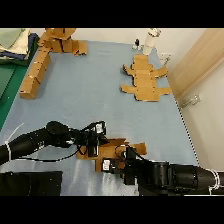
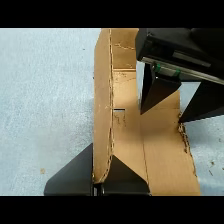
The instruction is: Fold the box.
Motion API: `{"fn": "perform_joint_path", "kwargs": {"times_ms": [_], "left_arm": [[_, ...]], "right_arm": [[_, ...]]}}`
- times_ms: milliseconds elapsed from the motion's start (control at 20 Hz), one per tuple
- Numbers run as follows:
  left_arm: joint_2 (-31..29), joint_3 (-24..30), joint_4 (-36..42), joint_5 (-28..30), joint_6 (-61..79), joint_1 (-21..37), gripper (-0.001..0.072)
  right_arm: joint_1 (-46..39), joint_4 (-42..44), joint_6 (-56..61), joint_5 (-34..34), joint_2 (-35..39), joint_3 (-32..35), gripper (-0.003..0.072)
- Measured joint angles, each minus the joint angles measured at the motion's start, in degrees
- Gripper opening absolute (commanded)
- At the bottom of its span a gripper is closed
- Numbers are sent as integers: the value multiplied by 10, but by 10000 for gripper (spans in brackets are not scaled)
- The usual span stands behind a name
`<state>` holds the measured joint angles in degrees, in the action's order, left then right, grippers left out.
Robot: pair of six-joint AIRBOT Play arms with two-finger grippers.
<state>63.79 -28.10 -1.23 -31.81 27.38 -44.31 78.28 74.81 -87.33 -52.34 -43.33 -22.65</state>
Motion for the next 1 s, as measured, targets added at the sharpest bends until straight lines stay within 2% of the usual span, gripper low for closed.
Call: {"fn": "perform_joint_path", "kwargs": {"times_ms": [200,800,1000], "left_arm": [[0,0,0,-1,0,0,12],[0,0,0,-2,0,0,12],[0,0,0,18,0,0,12]], "right_arm": [[0,-3,4,-2,0,0,529],[-1,-47,77,-68,44,-24,525],[-1,-73,99,-77,48,-25,523]]}}
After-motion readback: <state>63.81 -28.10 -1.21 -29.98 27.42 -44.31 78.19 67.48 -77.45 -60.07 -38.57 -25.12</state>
